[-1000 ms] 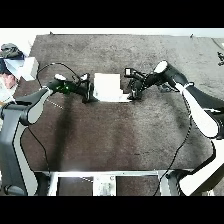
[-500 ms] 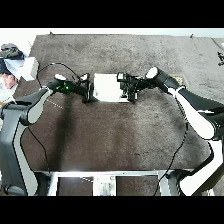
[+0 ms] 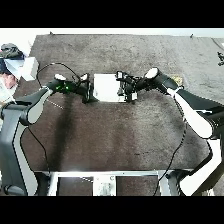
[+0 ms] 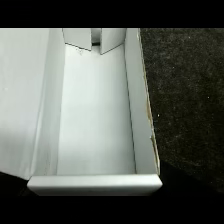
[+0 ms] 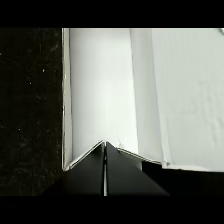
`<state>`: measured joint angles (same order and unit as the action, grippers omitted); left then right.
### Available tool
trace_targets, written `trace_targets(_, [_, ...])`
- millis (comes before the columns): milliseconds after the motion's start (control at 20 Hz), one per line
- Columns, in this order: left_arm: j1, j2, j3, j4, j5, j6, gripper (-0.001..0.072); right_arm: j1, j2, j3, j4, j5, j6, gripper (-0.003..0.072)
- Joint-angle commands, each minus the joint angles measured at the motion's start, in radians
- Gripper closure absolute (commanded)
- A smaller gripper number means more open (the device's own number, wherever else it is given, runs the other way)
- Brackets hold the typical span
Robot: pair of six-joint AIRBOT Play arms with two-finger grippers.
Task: Fold the box and place the chain.
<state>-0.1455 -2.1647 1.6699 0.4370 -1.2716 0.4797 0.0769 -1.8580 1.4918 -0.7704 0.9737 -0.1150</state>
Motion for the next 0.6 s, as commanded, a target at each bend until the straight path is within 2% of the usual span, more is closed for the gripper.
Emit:
trace_targets(0, [0.001,0.000,0.000,0.000,0.000,0.000,0.0294,0.001,-0.024,0.000,0.035,0.006,-0.024,0.0582])
trace_targets(50, [0.001,0.000,0.000,0.000,0.000,0.000,0.0294,0.001,-0.029,0.000,0.035,0.005,-0.024,0.0466])
trace_targets(100, [0.001,0.000,0.000,0.000,0.000,0.000,0.0294,0.001,-0.035,0.000,0.035,-0.002,-0.024,0.0432])
trace_targets(550, [0.001,0.000,0.000,0.000,0.000,0.000,0.0294,0.001,-0.043,0.000,0.112,-0.009,-0.122,0.0429])
